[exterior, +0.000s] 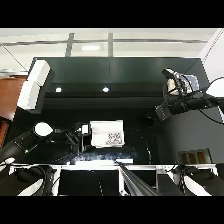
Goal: Fold the box and place the chain.
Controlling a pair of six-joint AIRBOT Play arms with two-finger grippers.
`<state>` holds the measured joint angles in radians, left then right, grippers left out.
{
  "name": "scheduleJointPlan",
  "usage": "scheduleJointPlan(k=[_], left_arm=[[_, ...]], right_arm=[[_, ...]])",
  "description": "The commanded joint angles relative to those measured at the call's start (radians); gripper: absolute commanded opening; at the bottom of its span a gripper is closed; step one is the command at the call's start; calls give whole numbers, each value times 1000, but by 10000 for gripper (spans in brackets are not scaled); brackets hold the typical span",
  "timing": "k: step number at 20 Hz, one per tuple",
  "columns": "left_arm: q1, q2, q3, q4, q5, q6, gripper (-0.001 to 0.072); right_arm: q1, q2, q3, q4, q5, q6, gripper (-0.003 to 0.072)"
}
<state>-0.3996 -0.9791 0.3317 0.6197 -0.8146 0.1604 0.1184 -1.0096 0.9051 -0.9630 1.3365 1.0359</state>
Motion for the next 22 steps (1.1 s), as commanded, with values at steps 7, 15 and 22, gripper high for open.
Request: scheduleJointPlan(k=[7,15,22], left_arm=[[-1,-47,0,-12,1,52,693],[-1,-47,0,-18,0,53,487],[-1,-47,0,-30,2,53,484]], right_arm=[[0,0,-1,1,-23,0,615],[63,-4,-1,1,-125,0,615],[199,-58,0,2,-372,16,615]])
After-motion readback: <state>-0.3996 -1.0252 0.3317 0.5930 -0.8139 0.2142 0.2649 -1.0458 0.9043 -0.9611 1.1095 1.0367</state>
